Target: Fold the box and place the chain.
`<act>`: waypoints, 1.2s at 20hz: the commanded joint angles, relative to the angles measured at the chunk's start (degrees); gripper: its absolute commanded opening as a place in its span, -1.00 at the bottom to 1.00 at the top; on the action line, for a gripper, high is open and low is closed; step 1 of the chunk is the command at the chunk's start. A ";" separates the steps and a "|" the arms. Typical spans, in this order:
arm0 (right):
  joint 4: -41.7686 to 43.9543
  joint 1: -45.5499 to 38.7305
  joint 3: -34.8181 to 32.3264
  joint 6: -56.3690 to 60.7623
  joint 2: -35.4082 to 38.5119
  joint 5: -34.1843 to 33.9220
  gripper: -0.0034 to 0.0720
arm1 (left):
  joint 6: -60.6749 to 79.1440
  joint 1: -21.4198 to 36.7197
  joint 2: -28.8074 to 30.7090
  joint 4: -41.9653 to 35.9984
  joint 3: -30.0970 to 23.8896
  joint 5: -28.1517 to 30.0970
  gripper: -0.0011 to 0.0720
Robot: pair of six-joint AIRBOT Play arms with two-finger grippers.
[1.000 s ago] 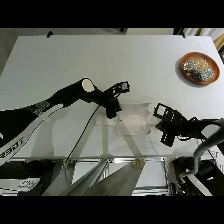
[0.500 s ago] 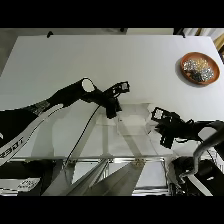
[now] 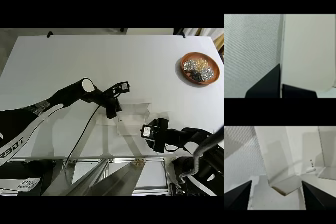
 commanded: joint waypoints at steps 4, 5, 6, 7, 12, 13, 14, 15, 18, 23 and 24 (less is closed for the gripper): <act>-1.38 1.09 -1.09 -1.09 -2.95 -8.87 0.89 | 0.02 -0.04 -0.04 0.02 0.02 0.00 -0.94; -1.38 1.03 -1.11 -1.29 -3.58 -10.51 0.89 | 0.02 -0.04 -0.04 0.02 0.02 0.00 -0.94; -1.38 0.33 -1.09 -1.29 -4.35 -11.45 0.89 | 0.02 -0.04 -0.04 0.02 0.02 0.00 -0.94; -1.38 -0.70 -1.09 -1.29 -5.05 -11.76 0.89 | 0.02 -0.04 -0.04 0.02 0.02 0.00 -0.94; 0.22 -5.14 1.18 -4.22 -4.96 -10.80 0.89 | 0.02 -0.04 -0.04 0.02 0.02 0.00 -0.94; 2.16 -5.88 1.53 -5.97 -4.96 -10.45 0.89 | 0.02 -0.04 -0.04 0.00 0.02 0.00 -0.94; 4.63 -6.45 1.79 -6.27 -4.96 -10.19 0.89 | 0.02 -0.04 -0.04 0.00 0.02 0.00 -0.94; 6.03 -6.99 2.21 -6.36 -4.96 -9.55 0.89 | 0.02 -0.04 -0.04 0.00 0.02 0.00 -0.94; 6.34 -9.51 4.04 -7.41 -4.96 -8.04 0.89 | 0.02 -0.04 -0.04 0.02 0.02 0.00 -0.94; 12.07 -14.91 5.11 -16.35 -6.10 -6.27 0.89 | 0.02 -0.04 -0.04 0.02 0.02 0.00 -0.94; 14.56 -15.96 5.14 -20.17 -6.88 -5.60 0.89 | 0.02 -0.04 -0.04 0.02 0.02 0.00 -0.94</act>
